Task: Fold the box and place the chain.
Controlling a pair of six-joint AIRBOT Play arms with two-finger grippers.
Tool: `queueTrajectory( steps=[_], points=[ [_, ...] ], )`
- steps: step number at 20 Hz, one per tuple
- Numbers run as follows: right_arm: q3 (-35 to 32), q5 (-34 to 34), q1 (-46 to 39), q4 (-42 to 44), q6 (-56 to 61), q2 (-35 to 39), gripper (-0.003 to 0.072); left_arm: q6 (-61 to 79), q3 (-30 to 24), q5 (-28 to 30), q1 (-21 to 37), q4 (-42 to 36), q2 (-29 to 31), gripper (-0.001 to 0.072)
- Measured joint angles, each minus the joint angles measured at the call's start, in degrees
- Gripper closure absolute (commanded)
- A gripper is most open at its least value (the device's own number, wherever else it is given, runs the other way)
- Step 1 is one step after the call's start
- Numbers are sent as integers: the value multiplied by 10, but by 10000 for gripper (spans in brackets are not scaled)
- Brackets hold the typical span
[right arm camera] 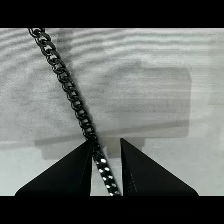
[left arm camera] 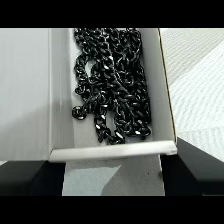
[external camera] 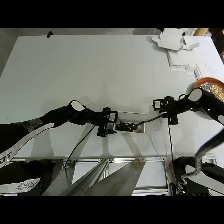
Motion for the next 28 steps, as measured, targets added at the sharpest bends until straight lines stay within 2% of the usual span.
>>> queueTrajectory(
  steps=[14,20,21,23,24,26,28],
  points=[
    [-10,16,19,16,0,43,513,0,0,0,0,0,0,395],
    [-38,-10,19,19,0,42,516,0,0,0,0,0,0,395],
    [-40,-13,19,18,0,42,531,0,0,0,0,0,0,395],
    [-42,-16,19,17,0,40,611,0,0,0,0,0,0,395],
    [-43,-16,19,17,0,39,613,0,0,0,0,0,0,395],
    [-43,-17,19,17,-1,38,672,0,0,0,0,0,0,395],
    [-45,-20,19,15,-1,44,672,0,0,0,0,0,0,395]
  ],
)
